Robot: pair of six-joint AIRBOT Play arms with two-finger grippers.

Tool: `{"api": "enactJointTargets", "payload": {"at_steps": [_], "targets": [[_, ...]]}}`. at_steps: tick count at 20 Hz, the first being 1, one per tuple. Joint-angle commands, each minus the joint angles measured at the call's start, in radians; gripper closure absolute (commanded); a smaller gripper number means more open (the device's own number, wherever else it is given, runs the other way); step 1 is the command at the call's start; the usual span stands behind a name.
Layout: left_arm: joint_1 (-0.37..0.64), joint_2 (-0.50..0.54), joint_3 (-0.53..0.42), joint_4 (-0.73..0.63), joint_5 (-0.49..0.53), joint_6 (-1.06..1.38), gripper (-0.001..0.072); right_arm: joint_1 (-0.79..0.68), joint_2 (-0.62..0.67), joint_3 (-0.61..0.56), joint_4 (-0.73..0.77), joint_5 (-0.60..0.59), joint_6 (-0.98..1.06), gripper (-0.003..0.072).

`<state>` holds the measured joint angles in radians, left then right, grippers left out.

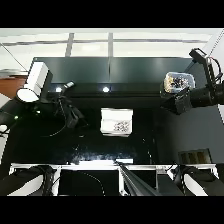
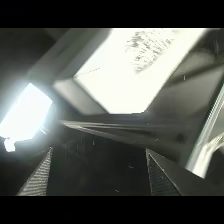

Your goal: Fold the box and place the chain.

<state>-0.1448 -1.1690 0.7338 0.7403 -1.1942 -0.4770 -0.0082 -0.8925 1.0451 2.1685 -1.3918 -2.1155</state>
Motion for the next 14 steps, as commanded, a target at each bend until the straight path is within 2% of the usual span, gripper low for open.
{"api": "enactJointTargets", "payload": {"at_steps": [1, 7, 14], "targets": [[-0.078, -0.064, -0.013, -0.05, 0.134, 0.407, 0.0002, 0.0, 0.0, 0.0, -0.001, 0.001, 0.032, 0.0078], [-0.175, -0.122, -0.013, -0.05, 0.21, 0.687, 0.0002, 0.0, 0.0, 0.0, -0.003, 0.021, 0.059, 0.0078], [-0.193, -0.164, -0.013, -0.081, 0.192, 0.694, 0.0002, 0.0, 0.0, 0.0, -0.005, 0.087, 0.059, 0.0078]]}}
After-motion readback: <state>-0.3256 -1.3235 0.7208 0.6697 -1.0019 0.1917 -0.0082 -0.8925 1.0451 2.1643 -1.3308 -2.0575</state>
